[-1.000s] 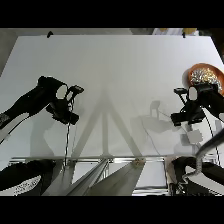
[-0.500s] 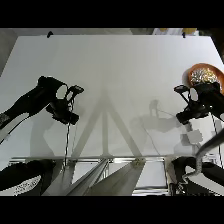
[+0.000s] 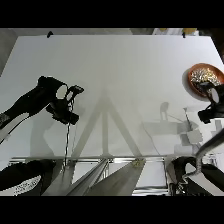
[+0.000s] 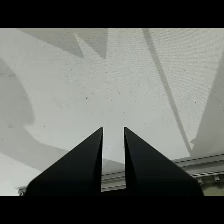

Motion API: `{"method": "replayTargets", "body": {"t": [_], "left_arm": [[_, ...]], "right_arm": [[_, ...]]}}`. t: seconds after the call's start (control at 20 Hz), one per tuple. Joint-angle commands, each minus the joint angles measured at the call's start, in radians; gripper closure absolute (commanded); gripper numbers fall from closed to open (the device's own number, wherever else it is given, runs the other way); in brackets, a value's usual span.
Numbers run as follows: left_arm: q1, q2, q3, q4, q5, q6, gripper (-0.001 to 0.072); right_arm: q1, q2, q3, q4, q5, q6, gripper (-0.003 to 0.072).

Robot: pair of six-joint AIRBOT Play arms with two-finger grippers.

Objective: Fold the box and place the chain.

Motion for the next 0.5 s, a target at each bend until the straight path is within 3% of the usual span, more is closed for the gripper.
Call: {"method": "replayTargets", "body": {"t": [0.0,0.15,0.4,0.45], "left_arm": [[0.000,0.001,0.000,0.000,0.000,0.000,0.0559],[0.000,0.000,0.000,0.000,0.000,0.000,0.0559],[0.000,0.000,0.000,0.000,0.000,0.000,0.0559],[0.000,0.000,0.000,0.000,0.000,0.000,0.0559]], "right_arm": [[-0.205,-0.031,0.001,0.014,-0.041,0.042,0.0045],[-0.301,-0.093,0.001,0.013,-0.059,0.025,0.0044],[-0.310,-0.134,0.001,-0.085,-0.120,0.019,0.0057],[-0.310,-0.145,0.001,-0.115,-0.150,0.038,0.0107]]}}
